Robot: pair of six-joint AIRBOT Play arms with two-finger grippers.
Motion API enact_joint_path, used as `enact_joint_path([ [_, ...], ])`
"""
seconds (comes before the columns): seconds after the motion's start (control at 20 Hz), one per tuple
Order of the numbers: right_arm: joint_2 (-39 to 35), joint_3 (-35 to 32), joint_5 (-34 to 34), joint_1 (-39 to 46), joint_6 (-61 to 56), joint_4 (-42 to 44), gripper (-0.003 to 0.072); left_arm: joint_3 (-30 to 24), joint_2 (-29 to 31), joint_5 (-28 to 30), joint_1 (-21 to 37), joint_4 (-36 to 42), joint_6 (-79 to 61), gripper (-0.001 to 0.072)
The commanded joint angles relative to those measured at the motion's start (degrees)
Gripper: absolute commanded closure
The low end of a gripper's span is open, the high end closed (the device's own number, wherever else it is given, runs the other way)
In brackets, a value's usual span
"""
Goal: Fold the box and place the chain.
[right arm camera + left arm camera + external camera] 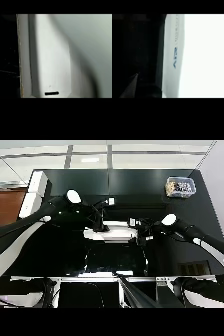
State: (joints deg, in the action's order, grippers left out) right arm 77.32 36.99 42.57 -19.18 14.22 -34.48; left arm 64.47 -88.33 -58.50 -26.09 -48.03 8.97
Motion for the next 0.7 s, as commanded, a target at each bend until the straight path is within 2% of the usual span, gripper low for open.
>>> enact_joint_path([
  [0.0, 0.0, 0.0, -0.2, 0.0, 0.0, -0.1, 0.0282, 0.7, 4.8, -0.7, 1.3, -9.8, 10.0, 0.0019],
  [0.1, 0.0, 0.0, 0.0, 0.0, 0.0, -0.1, 0.0282, 0.7, 9.2, -3.5, 2.5, -18.5, 21.5, 0.0021],
  [0.2, 0.0, 0.0, 0.3, 0.0, 0.0, -0.1, 0.0282, 0.7, 12.1, -10.5, 4.0, -23.5, 33.6, 0.0031],
  [0.25, 0.0, 0.0, 0.3, 0.0, 0.0, -0.1, 0.0282, 0.7, 12.6, -15.4, 4.8, -23.2, 38.9, 0.0133],
  [0.3, 0.0, 0.0, 0.3, 0.0, 0.0, -0.1, 0.0281, 0.3, 12.5, -20.8, 5.3, -20.7, 43.5, 0.0487],
  [0.35, 0.0, 0.0, 0.3, 0.0, -0.1, -0.1, 0.0281, -1.3, 12.5, -24.9, 5.5, -15.4, 43.6, 0.0682],
  [0.4, 0.0, 0.0, 0.3, 0.0, -0.1, 0.0, 0.0281, -3.7, 12.5, -25.9, 5.2, -8.7, 41.8, 0.0683],
  [0.45, 0.0, 0.0, 0.3, 0.0, -0.3, 0.1, 0.0281, -6.8, 12.5, -24.1, 4.4, -1.2, 38.8, 0.0683],
  [0.55, 0.0, 0.0, 0.3, 0.0, -0.3, 0.3, 0.0281, -13.1, 12.5, -13.8, 1.6, 12.3, 32.4, 0.0683],
  [0.65, 0.0, 0.0, 0.3, 0.0, -0.3, 0.3, 0.0281, -15.3, 12.5, -3.0, 0.0, 19.3, 26.1, 0.0683],
])
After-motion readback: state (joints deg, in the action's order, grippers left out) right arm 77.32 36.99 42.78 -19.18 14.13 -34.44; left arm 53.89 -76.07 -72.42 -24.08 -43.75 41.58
